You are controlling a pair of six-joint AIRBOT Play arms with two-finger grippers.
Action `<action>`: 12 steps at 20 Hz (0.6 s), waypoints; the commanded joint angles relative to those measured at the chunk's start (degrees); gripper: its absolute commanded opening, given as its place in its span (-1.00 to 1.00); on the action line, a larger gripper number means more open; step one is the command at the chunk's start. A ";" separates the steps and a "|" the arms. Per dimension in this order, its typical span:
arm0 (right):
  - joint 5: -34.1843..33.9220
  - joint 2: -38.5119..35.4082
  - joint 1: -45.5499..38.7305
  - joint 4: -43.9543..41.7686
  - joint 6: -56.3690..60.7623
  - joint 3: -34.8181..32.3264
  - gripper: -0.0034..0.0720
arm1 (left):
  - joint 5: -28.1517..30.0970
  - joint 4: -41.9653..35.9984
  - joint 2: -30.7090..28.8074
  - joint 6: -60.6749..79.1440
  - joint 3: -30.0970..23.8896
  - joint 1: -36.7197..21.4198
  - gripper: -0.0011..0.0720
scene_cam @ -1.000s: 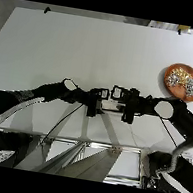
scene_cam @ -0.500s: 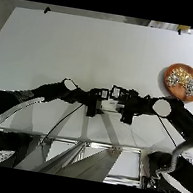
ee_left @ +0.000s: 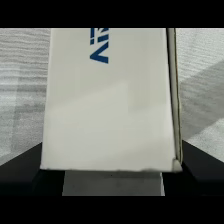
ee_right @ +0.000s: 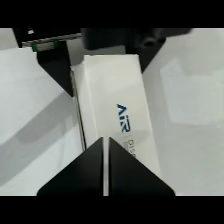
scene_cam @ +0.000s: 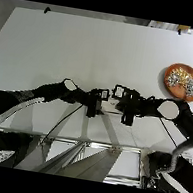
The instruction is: Fold the box and place the chain.
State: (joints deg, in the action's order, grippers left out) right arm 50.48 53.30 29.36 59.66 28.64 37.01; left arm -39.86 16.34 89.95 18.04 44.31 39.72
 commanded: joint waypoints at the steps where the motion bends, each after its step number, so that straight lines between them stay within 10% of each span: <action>1: -0.04 -0.04 -2.43 -0.63 0.09 0.00 -0.86 | 0.20 -0.04 -0.02 -0.04 -0.02 0.00 -0.21; 12: 4.76 4.22 -3.23 -2.89 0.00 -0.13 -0.86 | 0.20 -0.04 -0.02 -0.04 -0.02 0.00 -0.21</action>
State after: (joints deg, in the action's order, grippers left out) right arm 54.15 57.06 26.17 56.97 28.67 36.99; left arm -39.70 16.32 89.95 18.02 44.31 39.72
